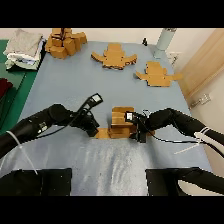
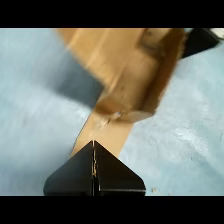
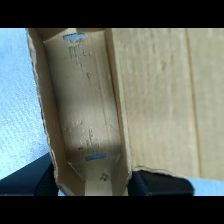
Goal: Fold the box.
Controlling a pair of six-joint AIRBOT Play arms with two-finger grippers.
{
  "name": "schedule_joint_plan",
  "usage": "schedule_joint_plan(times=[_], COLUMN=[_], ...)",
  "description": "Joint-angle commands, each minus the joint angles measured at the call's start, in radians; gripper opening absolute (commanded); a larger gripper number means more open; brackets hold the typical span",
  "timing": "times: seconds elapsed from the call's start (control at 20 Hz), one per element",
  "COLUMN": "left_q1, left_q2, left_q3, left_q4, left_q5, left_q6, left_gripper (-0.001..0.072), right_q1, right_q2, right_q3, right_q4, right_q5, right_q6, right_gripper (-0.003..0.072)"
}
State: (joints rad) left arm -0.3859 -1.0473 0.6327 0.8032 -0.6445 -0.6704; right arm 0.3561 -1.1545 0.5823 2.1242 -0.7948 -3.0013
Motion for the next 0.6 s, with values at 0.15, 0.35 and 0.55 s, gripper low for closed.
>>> schedule_joint_plan(times=[0.15,0.35,0.55], left_q1=[0.103,0.004,-0.086], left_q2=[0.076,0.049,-0.024], left_q3=[-0.114,-0.145,-0.144], left_q4=[0.19,0.168,0.059], left_q5=[-0.115,0.017,0.114], left_q6=[-0.782,-0.9,-0.901], left_gripper=[0.0013,0.0013,0.0013], right_q1=[0.0,0.0,0.0], right_q2=[0.001,0.001,0.001], right_q3=[0.0,0.0,0.0], right_q4=[0.0,0.0,0.0], right_q5=[0.0,0.0,0.0], right_q6=[0.001,0.0,0.0], right_gripper=[0.0502,0.0502,0.0502])
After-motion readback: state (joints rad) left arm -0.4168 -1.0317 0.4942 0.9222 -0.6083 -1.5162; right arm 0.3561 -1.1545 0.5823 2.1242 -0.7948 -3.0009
